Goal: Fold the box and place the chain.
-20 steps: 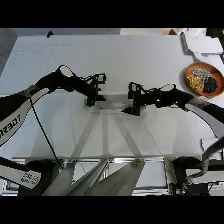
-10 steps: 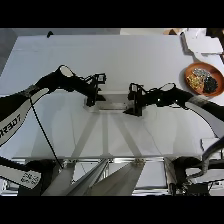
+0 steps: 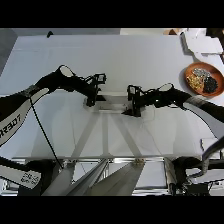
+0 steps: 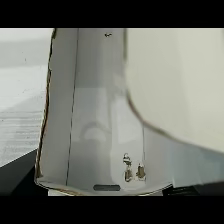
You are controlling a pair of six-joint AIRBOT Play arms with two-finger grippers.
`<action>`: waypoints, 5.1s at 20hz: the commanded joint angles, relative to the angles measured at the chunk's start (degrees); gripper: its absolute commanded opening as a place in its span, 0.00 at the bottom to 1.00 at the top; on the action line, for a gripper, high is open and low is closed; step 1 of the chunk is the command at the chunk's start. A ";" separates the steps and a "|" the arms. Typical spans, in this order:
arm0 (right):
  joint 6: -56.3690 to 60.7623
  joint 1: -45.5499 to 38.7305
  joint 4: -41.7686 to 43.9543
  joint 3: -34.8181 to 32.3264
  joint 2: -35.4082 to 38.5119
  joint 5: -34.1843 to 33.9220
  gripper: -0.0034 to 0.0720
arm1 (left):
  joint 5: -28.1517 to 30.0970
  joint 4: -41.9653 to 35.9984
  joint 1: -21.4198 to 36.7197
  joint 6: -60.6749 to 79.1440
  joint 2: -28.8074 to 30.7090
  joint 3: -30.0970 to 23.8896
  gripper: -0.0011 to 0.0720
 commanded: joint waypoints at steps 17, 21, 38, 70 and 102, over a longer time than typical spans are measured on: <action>-0.07 0.07 -0.74 0.00 -0.04 0.17 0.94 | 0.09 0.00 -0.02 -0.02 -0.04 0.00 0.03; -0.07 0.07 -0.90 0.00 -0.04 -0.04 0.89 | 0.09 0.00 -0.02 -0.02 -0.04 0.00 0.03; -0.07 0.07 -0.87 0.00 -0.04 -0.02 0.66 | 0.09 0.00 -0.02 -0.02 -0.04 0.00 0.03; -0.07 0.07 -0.87 0.00 -0.04 0.44 0.66 | -19.17 11.56 10.62 -8.48 14.73 0.00 0.02; -0.07 0.07 -0.87 0.00 -0.04 0.44 0.66 | 9.94 -5.90 -0.74 -29.24 5.03 -1.66 0.02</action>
